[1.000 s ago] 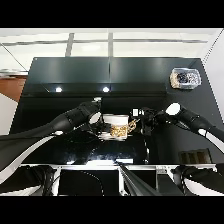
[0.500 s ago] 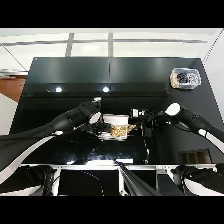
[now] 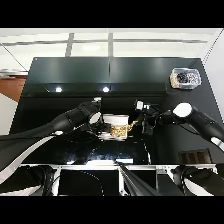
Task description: Fold the box and place the chain.
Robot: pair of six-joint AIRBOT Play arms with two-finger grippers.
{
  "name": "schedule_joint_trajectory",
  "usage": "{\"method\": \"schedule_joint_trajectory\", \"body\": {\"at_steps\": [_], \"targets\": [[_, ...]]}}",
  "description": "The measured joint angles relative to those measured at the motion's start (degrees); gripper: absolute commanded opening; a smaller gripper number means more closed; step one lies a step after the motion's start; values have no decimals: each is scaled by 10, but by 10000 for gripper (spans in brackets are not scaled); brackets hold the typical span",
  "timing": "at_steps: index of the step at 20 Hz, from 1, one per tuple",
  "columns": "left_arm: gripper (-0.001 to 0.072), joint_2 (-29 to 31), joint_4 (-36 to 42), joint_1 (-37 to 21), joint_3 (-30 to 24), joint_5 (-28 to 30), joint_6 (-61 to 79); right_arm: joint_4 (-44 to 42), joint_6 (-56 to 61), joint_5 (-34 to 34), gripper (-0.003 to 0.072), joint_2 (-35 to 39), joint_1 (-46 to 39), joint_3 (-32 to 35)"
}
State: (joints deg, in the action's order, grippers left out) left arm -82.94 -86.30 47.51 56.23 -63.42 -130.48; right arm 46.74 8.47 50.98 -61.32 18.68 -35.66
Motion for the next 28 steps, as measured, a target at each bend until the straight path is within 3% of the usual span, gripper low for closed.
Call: {"method": "schedule_joint_trajectory", "body": {"at_steps": [4, 8, 16, 17, 18, 19, 28], "targets": [[34, 0, 0, 0, 0, 1, 0, -3, 82, 26, 49, 97, 0, -8], [34, 0, 0, 0, 0, 2, 0, -65, 199, 43, 49, 169, 2, -23], [34, 0, 0, 0, 0, 3, 0, -147, 357, 8, 56, 153, 85, -24], [34, 0, 0, 0, 0, 3, 0, -140, 373, 5, 124, 145, 92, -23], [34, 0, 0, 0, 0, 4, 0, -132, 389, 1, 416, 139, 96, -21], [34, 0, 0, 0, 0, 5, 0, -118, 406, 0, 626, 134, 99, -20], [33, 0, 0, 0, 0, 7, -2, -62, 461, 55, 621, 135, 22, -24]]}}
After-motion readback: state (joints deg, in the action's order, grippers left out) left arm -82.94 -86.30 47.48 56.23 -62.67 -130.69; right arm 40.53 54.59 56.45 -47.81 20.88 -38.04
